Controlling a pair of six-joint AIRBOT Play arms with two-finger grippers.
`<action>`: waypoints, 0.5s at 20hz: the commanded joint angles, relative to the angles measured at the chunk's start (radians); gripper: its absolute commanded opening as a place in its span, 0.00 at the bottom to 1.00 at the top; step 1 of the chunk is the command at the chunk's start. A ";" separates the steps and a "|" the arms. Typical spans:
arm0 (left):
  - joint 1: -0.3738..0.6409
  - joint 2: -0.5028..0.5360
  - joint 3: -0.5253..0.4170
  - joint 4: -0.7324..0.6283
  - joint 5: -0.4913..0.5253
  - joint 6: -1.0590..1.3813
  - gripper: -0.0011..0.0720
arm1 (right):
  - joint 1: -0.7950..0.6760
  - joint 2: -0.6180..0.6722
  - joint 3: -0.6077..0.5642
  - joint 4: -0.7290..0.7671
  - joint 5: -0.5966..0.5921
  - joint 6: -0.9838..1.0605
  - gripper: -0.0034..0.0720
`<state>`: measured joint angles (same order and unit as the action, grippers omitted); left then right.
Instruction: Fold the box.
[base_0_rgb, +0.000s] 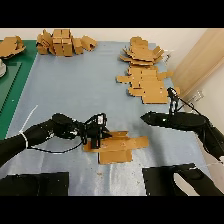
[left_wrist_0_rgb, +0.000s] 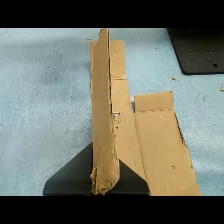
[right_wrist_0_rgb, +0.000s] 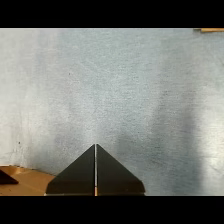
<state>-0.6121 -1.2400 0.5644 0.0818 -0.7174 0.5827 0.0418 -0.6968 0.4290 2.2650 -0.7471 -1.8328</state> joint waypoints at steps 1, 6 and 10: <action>0.001 0.000 0.000 -0.008 0.004 -0.008 0.04 | 0.000 0.006 0.000 -0.007 -0.005 0.000 0.05; 0.001 0.000 0.000 -0.030 0.000 -0.007 0.04 | 0.003 0.043 0.000 -0.018 -0.003 0.000 0.05; 0.001 0.000 0.000 -0.030 0.000 -0.007 0.04 | 0.003 0.043 0.000 -0.026 -0.003 0.000 0.05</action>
<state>-0.6113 -1.2400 0.5648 0.0578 -0.7136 0.5758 0.0433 -0.6575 0.4290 2.2440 -0.7498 -1.8328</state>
